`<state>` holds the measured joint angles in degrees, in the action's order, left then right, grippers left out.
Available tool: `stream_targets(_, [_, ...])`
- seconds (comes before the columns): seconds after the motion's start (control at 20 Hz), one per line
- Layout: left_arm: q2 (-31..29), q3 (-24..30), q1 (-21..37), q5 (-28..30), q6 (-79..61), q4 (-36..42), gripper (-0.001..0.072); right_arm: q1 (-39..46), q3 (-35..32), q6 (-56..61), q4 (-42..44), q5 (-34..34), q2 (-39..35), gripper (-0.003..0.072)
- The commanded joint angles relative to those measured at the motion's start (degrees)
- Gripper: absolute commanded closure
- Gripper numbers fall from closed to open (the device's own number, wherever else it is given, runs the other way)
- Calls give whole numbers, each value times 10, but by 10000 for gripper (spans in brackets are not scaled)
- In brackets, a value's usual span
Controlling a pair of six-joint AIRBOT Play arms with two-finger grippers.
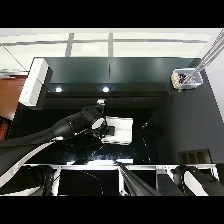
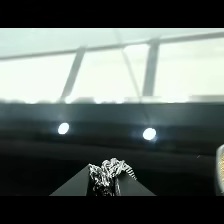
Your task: Fold the box and place the chain.
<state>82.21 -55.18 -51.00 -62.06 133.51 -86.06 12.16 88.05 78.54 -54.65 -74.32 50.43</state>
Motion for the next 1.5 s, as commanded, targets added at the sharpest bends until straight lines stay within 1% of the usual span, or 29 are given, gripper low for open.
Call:
stream_targets(0.0, [0, 0, 0, 1, 0, 0, 678, -54, -96, -23, 18, -70, -70, 650])
stream_targets(0.1, [0, 0, 0, 1, 0, 0, 678, -87, -147, -46, 67, -98, -83, 650])
stream_targets(0.15, [0, 0, 0, 1, 0, 0, 678, -107, -169, -49, 93, -101, -85, 650])
stream_targets(0.4, [0, 0, 0, 0, 0, 0, 679, -222, -242, -37, 148, -75, -84, 650])
stream_targets(0.5, [0, 0, 0, 1, 0, 0, 678, -262, -255, -26, 159, -44, -83, 650])
stream_targets(0.65, [0, 0, 0, 1, 0, 0, 679, -311, -255, -17, 174, 15, -83, 650])
stream_targets(0.75, [0, 0, 0, 1, 0, 0, 679, -336, -255, -13, 176, 41, -82, 650])
stream_targets(0.9, [0, 0, 0, 1, 0, 0, 678, -344, -256, -9, 164, 50, -78, 650])
stream_targets(1.05, [0, 0, 0, 1, 0, 0, 678, -344, -273, 38, 71, 38, -78, 649])
stream_targets(1.1, [0, 0, 0, 1, 0, 0, 679, -344, -288, 45, 59, 32, -78, 650])
stream_targets(1.2, [0, 0, 0, 1, 0, 0, 678, -349, -333, 53, 65, 41, -77, 649])
stream_targets(1.3, [0, 0, 0, 1, 0, 0, 678, -363, -376, 56, 74, 64, -74, 649])
stream_targets(1.45, [0, 0, 0, 1, 0, 0, 678, -394, -424, 56, 103, 109, -56, 649])
